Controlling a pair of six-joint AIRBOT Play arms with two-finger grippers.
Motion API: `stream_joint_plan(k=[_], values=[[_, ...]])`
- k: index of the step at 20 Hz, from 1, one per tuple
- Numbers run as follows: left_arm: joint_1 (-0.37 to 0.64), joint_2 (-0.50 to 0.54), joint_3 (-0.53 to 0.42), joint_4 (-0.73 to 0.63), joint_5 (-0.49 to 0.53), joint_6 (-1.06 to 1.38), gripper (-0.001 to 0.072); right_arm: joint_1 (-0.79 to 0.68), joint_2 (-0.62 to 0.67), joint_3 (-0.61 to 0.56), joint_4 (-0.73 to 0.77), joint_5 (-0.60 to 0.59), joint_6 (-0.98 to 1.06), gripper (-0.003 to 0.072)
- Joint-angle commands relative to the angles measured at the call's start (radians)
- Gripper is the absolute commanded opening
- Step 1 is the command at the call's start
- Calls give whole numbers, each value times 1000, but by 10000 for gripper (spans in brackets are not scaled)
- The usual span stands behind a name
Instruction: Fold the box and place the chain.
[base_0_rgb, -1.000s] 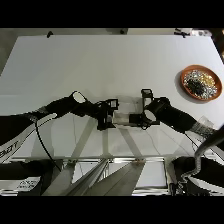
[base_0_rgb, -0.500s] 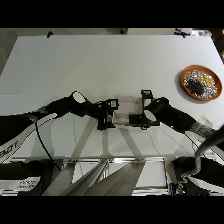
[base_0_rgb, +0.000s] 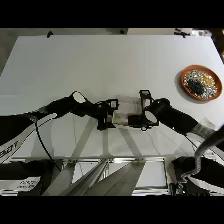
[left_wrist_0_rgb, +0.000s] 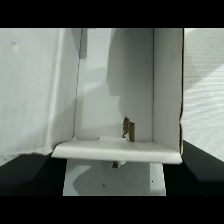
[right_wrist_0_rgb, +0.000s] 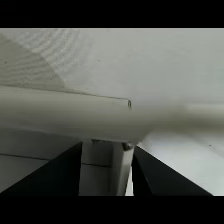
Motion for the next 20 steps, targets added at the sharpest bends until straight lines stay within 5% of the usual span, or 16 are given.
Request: stream_joint_plan(k=[1, 9, 14, 17, 20], values=[[0, 0, 0, 0, 0, -1, 339, -26, 62, 0, -13, 27, -61, 340], [0, 0, 0, 0, 0, -1, 339, -169, 385, 0, -77, 255, -328, 343], [0, 0, 0, 0, 0, 0, 339, -433, 600, 0, -82, 67, -551, 338], [0, 0, 0, 0, 0, 0, 339, -794, 518, 1, -39, -38, -729, 338], [0, 0, 0, 0, 0, -1, 339, -1066, 294, 67, 36, -82, -843, 341]])
